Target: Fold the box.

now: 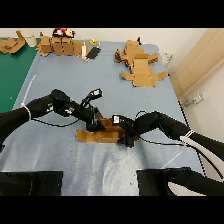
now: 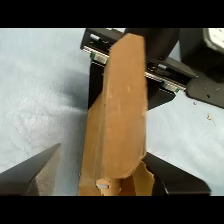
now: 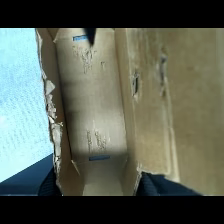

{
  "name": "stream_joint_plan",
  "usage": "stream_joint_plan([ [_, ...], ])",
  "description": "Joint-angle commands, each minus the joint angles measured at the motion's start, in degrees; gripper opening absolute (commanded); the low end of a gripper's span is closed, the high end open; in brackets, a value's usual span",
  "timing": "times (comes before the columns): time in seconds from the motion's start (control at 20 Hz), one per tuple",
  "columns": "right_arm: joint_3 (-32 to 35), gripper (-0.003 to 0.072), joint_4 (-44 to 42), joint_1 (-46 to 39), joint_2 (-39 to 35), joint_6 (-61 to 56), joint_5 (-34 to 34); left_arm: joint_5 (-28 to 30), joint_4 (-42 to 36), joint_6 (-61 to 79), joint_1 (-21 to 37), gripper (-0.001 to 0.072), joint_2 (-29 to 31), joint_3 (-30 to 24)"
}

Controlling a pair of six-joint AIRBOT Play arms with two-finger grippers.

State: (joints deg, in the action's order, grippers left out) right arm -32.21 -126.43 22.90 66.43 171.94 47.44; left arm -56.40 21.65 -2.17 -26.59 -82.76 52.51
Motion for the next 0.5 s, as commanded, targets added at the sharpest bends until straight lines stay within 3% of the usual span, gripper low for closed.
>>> stream_joint_plan([
  [0.0,0.0,0.051,0.0,0.1,0.0,0.0,0.0,-1.7,10.4,-12.5,2.6,0.0695,3.4,0.4],
  [0.1,0.0,0.051,0.0,0.1,0.0,0.0,0.0,-4.5,19.8,-21.9,4.0,0.0693,7.3,0.4],
  [0.15,0.0,0.051,0.0,0.1,0.0,0.0,0.1,-6.1,22.6,-27.0,4.2,0.0606,9.1,0.4],
  [0.2,0.0,0.0509,0.0,0.1,0.0,0.0,0.0,-8.3,23.6,-32.7,4.1,0.0219,10.4,0.4],
  [0.25,0.0,0.051,0.0,0.1,0.0,0.0,0.0,-12.2,23.3,-36.3,3.7,0.001,11.3,0.3],
  [0.35,0.0,0.0509,0.0,0.1,0.0,0.0,0.0,-17.1,22.3,-45.3,1.1,0.0009,11.3,-0.1],
  [0.45,0.0,0.051,0.1,0.1,0.0,0.0,0.0,-14.6,16.8,-46.9,-2.6,0.0009,10.8,-1.0],
])
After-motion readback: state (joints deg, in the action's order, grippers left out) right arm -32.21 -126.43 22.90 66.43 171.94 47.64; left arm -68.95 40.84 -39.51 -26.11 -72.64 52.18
